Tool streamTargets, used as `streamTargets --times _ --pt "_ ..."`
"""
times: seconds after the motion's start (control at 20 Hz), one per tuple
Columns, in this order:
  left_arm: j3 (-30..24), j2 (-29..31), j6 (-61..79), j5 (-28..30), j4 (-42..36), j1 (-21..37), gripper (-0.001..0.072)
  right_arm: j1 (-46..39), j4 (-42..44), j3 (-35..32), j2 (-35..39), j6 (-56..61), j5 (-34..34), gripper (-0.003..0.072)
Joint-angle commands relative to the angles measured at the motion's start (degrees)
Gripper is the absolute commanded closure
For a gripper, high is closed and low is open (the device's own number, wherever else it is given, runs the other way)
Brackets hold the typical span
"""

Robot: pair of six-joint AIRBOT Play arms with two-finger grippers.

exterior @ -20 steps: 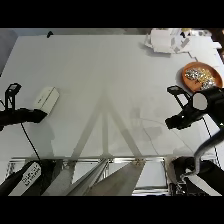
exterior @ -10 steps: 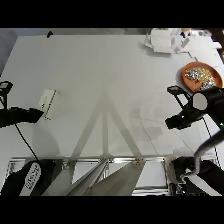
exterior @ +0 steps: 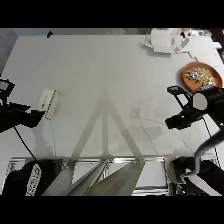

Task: Fold the box and place the chain.

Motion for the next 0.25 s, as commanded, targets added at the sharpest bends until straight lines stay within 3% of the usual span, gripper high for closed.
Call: streamTargets --times 0.0,0.2 --pt "0.0 0.8 -0.8 -0.1 0.7 -1.4 0.0011 0.0 0.0 0.1 0.0 0.0 0.0 0.0666" --pt "0.0 0.8 -2.1 -0.2 0.7 -1.4 0.0011 0.0 0.0 0.1 0.0 0.0 0.0 0.0666"
